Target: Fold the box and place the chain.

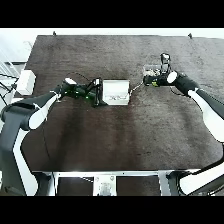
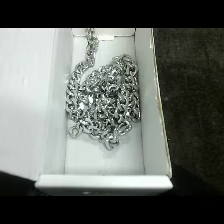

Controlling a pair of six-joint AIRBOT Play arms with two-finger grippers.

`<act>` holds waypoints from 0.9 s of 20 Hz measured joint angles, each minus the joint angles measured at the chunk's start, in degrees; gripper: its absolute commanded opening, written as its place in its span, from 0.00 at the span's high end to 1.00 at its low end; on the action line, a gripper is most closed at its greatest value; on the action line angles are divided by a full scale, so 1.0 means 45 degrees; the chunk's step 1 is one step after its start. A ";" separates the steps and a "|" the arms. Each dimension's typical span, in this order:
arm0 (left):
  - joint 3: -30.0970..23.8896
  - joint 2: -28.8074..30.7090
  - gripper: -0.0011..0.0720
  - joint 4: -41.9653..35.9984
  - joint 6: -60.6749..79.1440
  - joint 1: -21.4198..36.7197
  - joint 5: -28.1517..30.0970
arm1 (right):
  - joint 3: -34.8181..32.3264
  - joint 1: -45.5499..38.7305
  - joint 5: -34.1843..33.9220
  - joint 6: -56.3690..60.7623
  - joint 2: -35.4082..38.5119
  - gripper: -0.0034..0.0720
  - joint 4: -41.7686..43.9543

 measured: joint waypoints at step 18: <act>0.0000 0.0000 0.46 -0.0005 0.0000 0.0000 0.0015 | 0.1710 0.1404 0.2973 -0.2147 0.4702 0.94 -0.0257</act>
